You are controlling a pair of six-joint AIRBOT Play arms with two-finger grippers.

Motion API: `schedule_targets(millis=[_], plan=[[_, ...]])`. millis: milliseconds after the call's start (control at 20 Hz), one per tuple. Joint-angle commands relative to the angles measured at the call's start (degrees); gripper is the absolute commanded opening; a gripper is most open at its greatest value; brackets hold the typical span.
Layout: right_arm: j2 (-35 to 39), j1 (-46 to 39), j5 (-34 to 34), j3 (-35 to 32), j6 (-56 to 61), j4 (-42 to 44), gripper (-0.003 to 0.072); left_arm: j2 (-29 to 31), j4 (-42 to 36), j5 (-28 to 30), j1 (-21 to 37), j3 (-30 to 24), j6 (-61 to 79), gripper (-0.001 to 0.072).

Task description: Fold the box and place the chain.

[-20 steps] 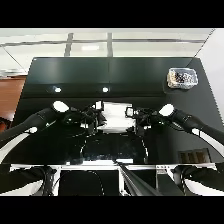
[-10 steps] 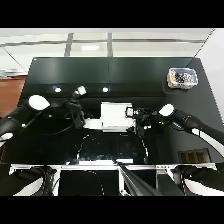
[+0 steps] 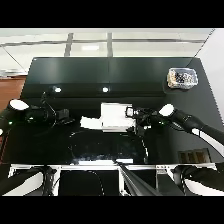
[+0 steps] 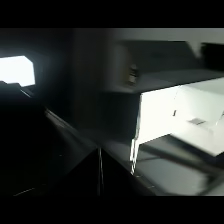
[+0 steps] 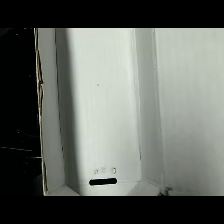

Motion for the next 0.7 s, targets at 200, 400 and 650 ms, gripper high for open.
schedule_targets(millis=[200, 400, 650], plan=[[-0.02, 0.02, 0.02, 0.02, 0.02, 0.04, 0.0479, -13.53, -12.26, 0.72, -6.93, 0.72, 2.73, 0.0024], [-0.02, 0.02, 0.02, 0.02, 0.04, 0.09, 0.0479, -15.5, -16.17, -1.14, -12.46, 4.11, 9.68, 0.0024], [-0.02, 0.02, 0.02, 0.02, 0.02, 0.09, 0.0479, -15.56, -17.57, -6.51, -12.68, 7.37, 14.25, 0.0137]])
